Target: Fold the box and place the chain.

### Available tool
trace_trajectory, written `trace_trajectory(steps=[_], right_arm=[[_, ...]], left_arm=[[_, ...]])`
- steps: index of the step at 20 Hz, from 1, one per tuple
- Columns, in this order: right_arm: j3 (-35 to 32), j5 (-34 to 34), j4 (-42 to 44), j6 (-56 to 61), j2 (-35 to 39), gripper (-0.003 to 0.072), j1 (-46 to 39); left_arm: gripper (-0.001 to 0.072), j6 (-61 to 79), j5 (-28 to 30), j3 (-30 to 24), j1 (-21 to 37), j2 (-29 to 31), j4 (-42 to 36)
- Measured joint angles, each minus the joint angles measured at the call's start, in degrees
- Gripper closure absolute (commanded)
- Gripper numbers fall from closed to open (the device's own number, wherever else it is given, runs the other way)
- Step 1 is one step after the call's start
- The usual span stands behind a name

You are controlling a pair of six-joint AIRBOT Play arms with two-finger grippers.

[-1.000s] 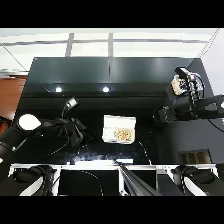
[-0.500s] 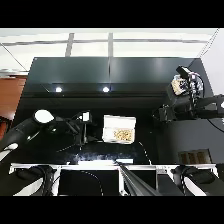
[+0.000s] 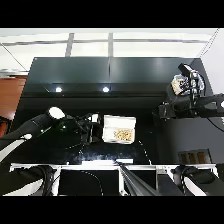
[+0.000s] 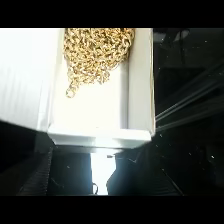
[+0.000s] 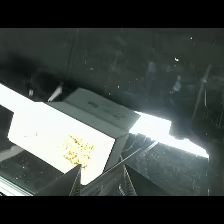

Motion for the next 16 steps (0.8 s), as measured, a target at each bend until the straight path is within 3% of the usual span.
trace_trajectory(steps=[14, 16], right_arm=[[0.00, -2.45, -0.22, 0.00, 0.00, 0.0359, 0.00], [0.00, -2.75, -0.22, -0.02, 0.00, 0.0359, 0.00]], left_arm=[[0.0002, -0.02, -0.66, 2.45, -1.68, -2.73, -1.01], [0.0052, -0.02, -0.63, 2.47, -1.95, -2.78, -0.98]])
